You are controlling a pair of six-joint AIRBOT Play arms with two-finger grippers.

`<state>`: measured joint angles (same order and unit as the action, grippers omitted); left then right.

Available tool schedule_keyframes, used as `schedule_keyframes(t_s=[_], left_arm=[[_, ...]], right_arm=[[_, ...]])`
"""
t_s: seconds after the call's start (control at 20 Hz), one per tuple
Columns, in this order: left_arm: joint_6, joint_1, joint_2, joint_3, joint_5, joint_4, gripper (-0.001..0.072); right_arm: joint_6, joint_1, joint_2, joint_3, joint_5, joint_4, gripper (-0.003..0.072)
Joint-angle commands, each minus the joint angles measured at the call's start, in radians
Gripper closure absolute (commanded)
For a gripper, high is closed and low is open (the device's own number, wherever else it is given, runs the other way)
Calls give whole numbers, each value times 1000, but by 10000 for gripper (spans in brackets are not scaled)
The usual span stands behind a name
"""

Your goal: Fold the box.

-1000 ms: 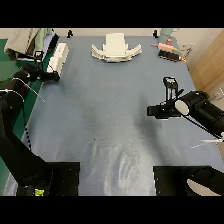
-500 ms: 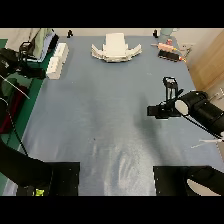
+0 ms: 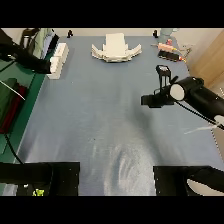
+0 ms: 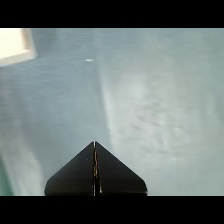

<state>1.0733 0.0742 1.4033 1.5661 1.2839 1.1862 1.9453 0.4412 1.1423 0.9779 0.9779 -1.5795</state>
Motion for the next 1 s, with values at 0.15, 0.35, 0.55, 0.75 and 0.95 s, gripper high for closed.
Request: schedule_keyframes(t_s=[0.15,0.35,0.55,0.75,0.95], left_arm=[[296,-341,-157,-297,-69,110,703],[451,-515,-251,-566,-246,121,703],[490,-602,-262,-629,-301,123,697],[491,-611,-262,-629,-289,106,697],[491,-611,-262,-629,-289,106,696]], right_arm=[[-68,5,235,284,145,121,667],[-89,29,279,296,140,147,667],[-88,37,278,296,140,155,667],[-87,37,278,296,140,155,667],[-88,37,278,296,140,156,667]])
